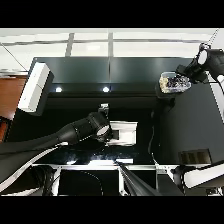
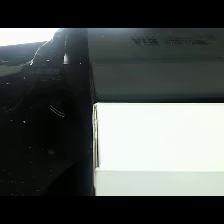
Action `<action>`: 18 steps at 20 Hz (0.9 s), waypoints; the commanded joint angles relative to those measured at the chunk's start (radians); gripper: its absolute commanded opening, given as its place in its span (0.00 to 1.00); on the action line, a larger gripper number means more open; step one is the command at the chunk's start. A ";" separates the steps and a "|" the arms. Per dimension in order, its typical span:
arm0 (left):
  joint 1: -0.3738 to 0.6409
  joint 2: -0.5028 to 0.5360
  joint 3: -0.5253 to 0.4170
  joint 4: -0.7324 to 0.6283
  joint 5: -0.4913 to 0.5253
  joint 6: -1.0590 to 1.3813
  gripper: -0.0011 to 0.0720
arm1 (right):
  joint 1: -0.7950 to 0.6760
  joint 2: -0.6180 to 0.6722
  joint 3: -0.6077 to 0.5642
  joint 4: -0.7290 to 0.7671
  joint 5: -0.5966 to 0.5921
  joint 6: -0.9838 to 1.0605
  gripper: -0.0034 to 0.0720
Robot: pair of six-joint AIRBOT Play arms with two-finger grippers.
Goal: Fold the box and place the chain.
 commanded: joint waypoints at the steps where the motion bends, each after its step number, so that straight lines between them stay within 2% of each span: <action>1: 0.000 0.000 0.000 -0.003 -0.002 0.000 0.05 | -0.010 -0.097 0.088 -0.019 0.043 0.214 0.79; 9: 0.000 0.000 0.000 -0.010 -0.002 0.000 0.05 | -0.029 -0.154 0.088 -0.034 0.011 0.295 0.79; 10: 0.000 0.000 0.000 -0.010 -0.002 -0.001 0.05 | -0.029 -0.158 0.088 -0.033 0.011 0.295 0.69; 11: 0.000 0.000 0.000 -0.010 -0.002 -0.001 0.05 | -0.029 -0.159 0.088 -0.030 0.011 0.289 0.52; 13: 0.000 0.000 0.000 -0.010 -0.002 -0.001 0.05 | -0.031 -0.158 0.098 -0.002 0.020 0.214 0.06; 16: 0.000 0.000 0.000 -0.010 -0.002 0.000 0.05 | -0.041 -0.125 0.132 0.023 0.065 0.061 0.06; 18: 0.000 0.000 0.000 -0.010 -0.001 -0.001 0.05 | -0.047 -0.053 0.138 0.022 0.079 -0.089 0.05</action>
